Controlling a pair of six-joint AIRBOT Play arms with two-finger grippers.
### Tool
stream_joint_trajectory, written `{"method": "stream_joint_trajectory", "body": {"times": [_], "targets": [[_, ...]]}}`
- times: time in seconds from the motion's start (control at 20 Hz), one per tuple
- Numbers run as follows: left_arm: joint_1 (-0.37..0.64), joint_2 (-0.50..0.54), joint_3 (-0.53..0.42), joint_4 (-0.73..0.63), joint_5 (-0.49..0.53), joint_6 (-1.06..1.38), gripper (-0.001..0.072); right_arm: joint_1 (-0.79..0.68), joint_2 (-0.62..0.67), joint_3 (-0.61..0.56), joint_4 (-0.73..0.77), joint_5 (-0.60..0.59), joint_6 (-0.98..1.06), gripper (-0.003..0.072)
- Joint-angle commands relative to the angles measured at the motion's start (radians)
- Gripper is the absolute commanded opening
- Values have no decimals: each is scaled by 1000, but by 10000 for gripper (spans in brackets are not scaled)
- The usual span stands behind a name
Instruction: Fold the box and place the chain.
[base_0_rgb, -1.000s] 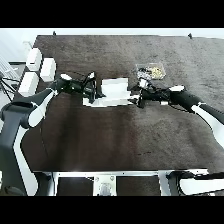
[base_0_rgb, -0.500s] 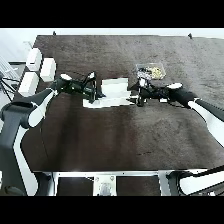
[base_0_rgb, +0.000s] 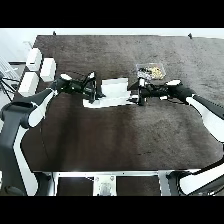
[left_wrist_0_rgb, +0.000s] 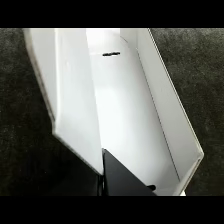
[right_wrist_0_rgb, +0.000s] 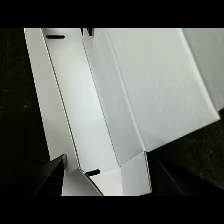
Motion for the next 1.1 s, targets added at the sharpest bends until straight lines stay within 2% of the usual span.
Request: {"method": "stream_joint_trajectory", "body": {"times": [0.0,0.15,0.35,0.75,1.05], "targets": [[-1,0,0,0,0,0,24,-17,-51,69,-13,71,36,617],[-1,0,0,0,0,0,24,-33,-102,124,-61,149,94,617],[-1,0,0,0,0,0,24,-26,-136,142,-61,220,105,617],[-1,0,0,0,0,0,24,-6,-158,145,-51,249,103,617],[-1,0,0,0,0,0,24,-3,-225,233,-42,251,103,617]]}}
